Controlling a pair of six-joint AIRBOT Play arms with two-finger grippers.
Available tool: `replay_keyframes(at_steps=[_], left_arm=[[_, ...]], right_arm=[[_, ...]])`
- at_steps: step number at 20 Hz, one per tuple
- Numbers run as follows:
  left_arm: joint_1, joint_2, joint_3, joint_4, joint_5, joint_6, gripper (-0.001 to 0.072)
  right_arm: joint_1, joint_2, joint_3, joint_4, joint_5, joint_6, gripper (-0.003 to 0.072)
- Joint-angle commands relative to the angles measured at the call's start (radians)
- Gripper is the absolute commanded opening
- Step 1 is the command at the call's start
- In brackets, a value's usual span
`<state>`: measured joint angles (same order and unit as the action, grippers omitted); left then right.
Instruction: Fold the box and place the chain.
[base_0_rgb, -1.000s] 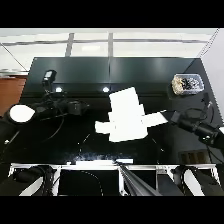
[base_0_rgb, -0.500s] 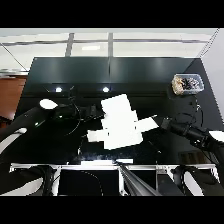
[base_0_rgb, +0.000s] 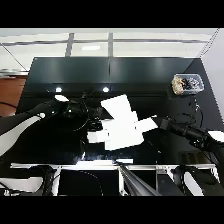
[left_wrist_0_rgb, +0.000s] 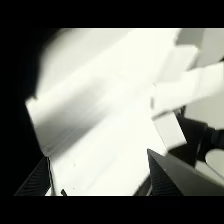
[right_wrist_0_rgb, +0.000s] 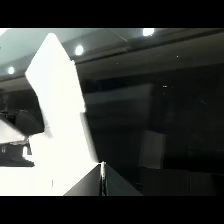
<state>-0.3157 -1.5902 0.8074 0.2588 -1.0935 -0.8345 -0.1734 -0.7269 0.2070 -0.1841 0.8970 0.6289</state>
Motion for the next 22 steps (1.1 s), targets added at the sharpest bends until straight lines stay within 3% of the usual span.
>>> replay_keyframes(at_steps=[1,5,10,13,15,17,18,19,20,21,22], left_arm=[[0.000,-0.053,0.043,-0.010,-0.138,0.141,0.0699],[-0.001,-0.097,0.085,0.010,-0.252,0.203,0.0672],[-0.001,-0.109,0.149,0.171,-0.272,0.203,0.0437],[-0.001,-0.109,0.169,0.187,-0.274,0.216,0.0167],[0.000,-0.109,0.172,0.190,-0.278,0.230,0.0127],[0.000,-0.109,0.172,0.214,-0.280,0.229,0.0025],[0.000,-0.109,0.172,0.224,-0.288,0.229,0.0025],[0.000,-0.109,0.172,0.230,-0.297,0.230,0.0024],[0.000,-0.108,0.172,0.232,-0.304,0.229,0.0023],[0.000,-0.104,0.172,0.233,-0.305,0.230,0.0022],[-0.001,-0.094,0.172,0.240,-0.303,0.229,0.0021]], right_arm=[[0.001,0.001,0.000,0.000,0.000,0.000,0.0010],[0.001,0.001,0.000,-0.002,-0.004,-0.002,0.0010],[0.001,0.001,0.000,-0.031,-0.003,-0.001,0.0010],[0.001,0.001,0.000,-0.031,-0.004,-0.001,0.0010],[0.001,0.001,0.000,-0.031,-0.004,-0.001,0.0011],[0.001,0.001,0.000,-0.030,-0.003,-0.001,0.0012],[0.001,0.001,0.002,-0.031,-0.001,-0.001,0.0024],[0.000,0.001,0.003,-0.031,-0.001,-0.001,0.0188],[-0.002,0.001,0.008,-0.032,-0.003,0.000,0.0427],[-0.007,0.001,0.024,-0.050,0.001,0.000,0.0614],[-0.018,0.001,0.056,-0.102,0.018,0.000,0.0621]])
